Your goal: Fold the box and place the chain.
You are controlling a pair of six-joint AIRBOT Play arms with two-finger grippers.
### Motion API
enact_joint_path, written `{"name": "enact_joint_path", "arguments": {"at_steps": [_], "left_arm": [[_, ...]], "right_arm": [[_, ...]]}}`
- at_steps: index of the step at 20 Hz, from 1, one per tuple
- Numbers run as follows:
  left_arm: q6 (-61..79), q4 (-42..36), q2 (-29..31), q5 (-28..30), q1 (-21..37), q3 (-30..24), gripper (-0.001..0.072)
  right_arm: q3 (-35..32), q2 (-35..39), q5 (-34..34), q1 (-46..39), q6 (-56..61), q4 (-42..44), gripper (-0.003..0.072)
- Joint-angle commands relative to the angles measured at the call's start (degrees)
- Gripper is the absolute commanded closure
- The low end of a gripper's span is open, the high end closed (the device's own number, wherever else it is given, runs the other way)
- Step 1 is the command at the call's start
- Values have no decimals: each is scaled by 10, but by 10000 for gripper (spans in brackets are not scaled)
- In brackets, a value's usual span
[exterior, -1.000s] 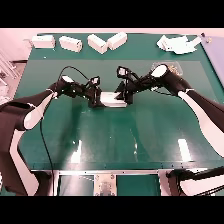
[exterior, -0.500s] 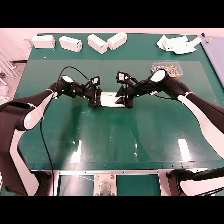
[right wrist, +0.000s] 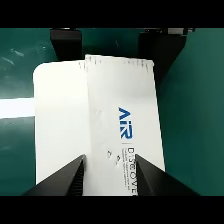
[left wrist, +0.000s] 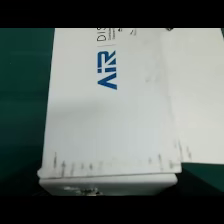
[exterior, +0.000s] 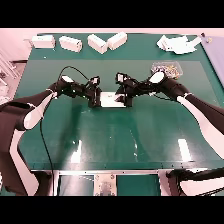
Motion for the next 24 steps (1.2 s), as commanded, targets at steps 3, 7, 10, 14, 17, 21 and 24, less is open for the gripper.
{"name": "enact_joint_path", "arguments": {"at_steps": [3,7,10,14,17,21,24], "left_arm": [[0,0,0,0,0,0,183],[0,0,0,0,0,0,183],[0,0,0,0,0,0,183],[0,0,0,0,0,0,183],[0,0,0,0,0,0,183],[0,0,0,0,0,0,183],[0,0,0,0,0,0,184]], "right_arm": [[-8,27,34,0,2,6,394],[-53,46,9,1,-3,12,441],[-72,45,-21,8,-29,28,413],[-78,44,-82,11,-29,28,250],[-78,44,-94,12,-35,29,251],[-78,44,-94,17,-50,29,252],[-77,45,-94,17,-50,29,252]]}}
